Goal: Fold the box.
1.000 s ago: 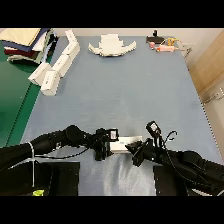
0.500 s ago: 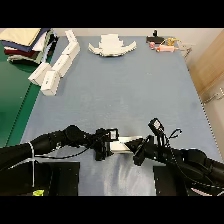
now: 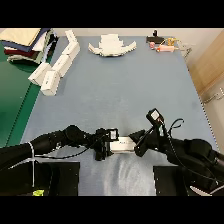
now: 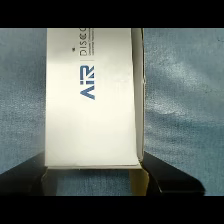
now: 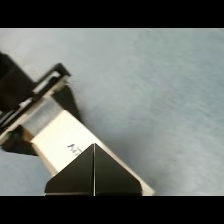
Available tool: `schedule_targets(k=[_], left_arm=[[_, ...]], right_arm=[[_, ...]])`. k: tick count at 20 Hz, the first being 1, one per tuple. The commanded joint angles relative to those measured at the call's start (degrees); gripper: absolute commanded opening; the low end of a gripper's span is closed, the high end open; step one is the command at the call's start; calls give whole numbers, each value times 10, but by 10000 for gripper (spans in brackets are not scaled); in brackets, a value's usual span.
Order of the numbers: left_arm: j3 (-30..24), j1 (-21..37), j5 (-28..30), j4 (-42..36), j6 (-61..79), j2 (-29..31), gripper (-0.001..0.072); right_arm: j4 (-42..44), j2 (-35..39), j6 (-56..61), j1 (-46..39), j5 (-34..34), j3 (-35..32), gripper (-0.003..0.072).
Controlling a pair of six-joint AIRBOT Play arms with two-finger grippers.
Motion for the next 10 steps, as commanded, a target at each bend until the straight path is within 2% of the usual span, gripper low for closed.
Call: schedule_targets(k=[1, 3, 6, 8, 10], left_arm=[[0, 0, 0, 0, 0, 0, 527], [0, 0, 0, 0, 0, 0, 527], [0, 0, 0, 0, 0, 0, 527], [0, 0, 0, 0, 0, 0, 526], [0, 0, 0, 0, 0, 0, 527]], right_arm=[[-101, -65, 64, -78, -176, 95, 5], [-141, -124, 105, -122, -267, 160, 6], [-151, -210, 130, -171, -388, 240, 6], [-151, -246, 130, -179, -422, 268, 5], [-150, -257, 130, -179, -426, 274, 5]])
